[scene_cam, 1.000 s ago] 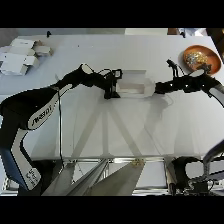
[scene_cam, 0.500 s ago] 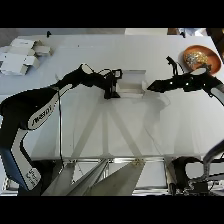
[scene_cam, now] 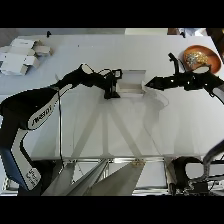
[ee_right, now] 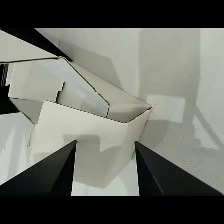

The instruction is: Fold the box and place the chain.

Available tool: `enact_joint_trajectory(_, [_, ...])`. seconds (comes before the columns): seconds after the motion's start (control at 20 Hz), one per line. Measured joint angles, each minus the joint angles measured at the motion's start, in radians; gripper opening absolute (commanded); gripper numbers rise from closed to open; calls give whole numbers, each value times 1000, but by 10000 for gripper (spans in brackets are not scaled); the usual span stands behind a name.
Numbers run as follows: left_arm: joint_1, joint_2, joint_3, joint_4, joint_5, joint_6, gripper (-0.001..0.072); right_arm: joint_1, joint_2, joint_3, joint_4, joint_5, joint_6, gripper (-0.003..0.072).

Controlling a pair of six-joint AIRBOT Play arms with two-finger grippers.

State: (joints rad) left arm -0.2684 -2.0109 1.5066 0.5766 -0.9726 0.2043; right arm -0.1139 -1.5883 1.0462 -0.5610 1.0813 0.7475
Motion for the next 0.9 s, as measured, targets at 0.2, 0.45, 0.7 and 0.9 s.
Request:
enact_joint_trajectory(0.2, [0,0,0,0,0,0,421,37,0,0,-26,-32,-3,472])
enact_joint_trajectory(0.45, [0,0,0,0,0,0,421,85,0,0,-40,-65,-10,474])
enact_joint_trajectory(0.7, [0,0,0,0,0,-2,421,126,0,0,-48,-113,-11,473])
enact_joint_trajectory(0.9, [0,0,0,1,0,-2,421,154,1,0,-84,-148,16,473])
